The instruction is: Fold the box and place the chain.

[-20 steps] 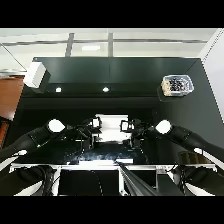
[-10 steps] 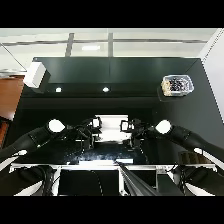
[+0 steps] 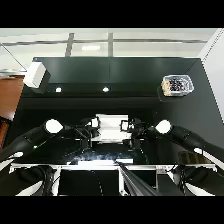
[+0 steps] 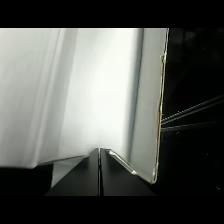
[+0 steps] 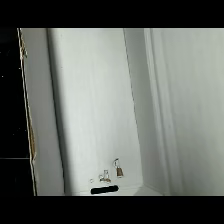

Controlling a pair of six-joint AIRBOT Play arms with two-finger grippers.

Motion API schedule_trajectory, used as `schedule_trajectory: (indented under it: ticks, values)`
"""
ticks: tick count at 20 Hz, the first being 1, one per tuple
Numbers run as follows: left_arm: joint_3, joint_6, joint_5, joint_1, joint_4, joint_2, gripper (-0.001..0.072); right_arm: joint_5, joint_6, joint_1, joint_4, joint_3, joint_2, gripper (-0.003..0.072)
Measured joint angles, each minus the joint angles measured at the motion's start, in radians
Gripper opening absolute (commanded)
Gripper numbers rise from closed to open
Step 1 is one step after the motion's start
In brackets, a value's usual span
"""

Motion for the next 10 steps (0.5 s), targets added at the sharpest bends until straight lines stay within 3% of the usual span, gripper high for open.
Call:
schedule_trajectory:
  ticks: [5,10]
  values:
    - [0.001,-0.189,-0.085,0.131,0.114,0.138,0.0031,-0.001,0.000,0.000,0.000,0.000,0.000,0.0539]
    - [0.001,-0.549,-0.167,0.383,0.170,0.259,0.0031,-0.001,-0.002,0.000,0.000,0.000,0.000,0.0540]
